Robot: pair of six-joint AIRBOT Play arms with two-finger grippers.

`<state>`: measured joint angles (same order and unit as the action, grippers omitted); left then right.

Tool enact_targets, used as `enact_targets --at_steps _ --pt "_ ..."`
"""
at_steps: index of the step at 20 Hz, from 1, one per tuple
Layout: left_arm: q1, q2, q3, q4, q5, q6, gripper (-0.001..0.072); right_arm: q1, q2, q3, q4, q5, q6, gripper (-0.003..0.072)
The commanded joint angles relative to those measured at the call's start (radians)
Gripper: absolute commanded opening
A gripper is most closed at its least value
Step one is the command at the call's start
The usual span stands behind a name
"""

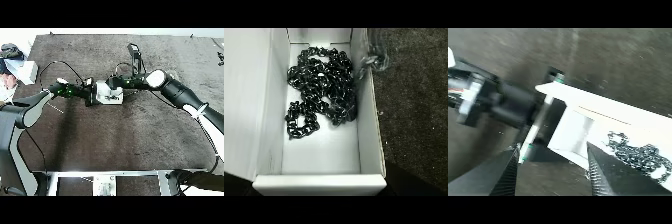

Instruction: Fold the box and place the chain.

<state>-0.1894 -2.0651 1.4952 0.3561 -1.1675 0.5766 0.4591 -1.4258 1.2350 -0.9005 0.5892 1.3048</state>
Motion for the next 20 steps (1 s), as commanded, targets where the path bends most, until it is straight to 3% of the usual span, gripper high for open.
enact_targets --at_steps 1,5,8,12,17,18,19,20 --pt "-0.001 0.001 0.000 0.000 0.000 0.000 0.0273 -0.045 -0.010 -0.009 -0.108 0.069 0.047 0.0469" --pt "-0.001 0.001 0.000 0.000 0.000 0.000 0.0273 -0.220 0.109 -0.200 -0.143 0.020 0.101 0.0469" --pt "-0.001 0.001 0.000 0.000 0.000 0.000 0.0273 -0.353 0.078 -0.301 -0.144 -0.083 0.166 0.0469" --pt "-0.001 0.001 0.000 0.000 0.000 0.000 0.0273 -0.430 -0.075 -0.285 -0.080 -0.201 0.166 0.0468" --pt "-0.001 0.001 0.000 0.000 0.000 0.000 0.0273 -0.427 -0.253 -0.130 -0.058 -0.232 0.166 0.0467" --pt "-0.001 0.001 0.000 0.000 0.000 0.000 0.0273 -0.427 -0.278 -0.105 -0.038 -0.239 0.166 0.0437" --pt "-0.001 0.001 0.000 0.000 0.000 0.000 0.0273 -0.427 -0.303 -0.079 -0.024 -0.250 0.166 0.0340" --pt "-0.001 0.001 0.000 0.000 0.000 0.000 0.0273 -0.427 -0.322 -0.057 -0.008 -0.255 0.166 0.0336"
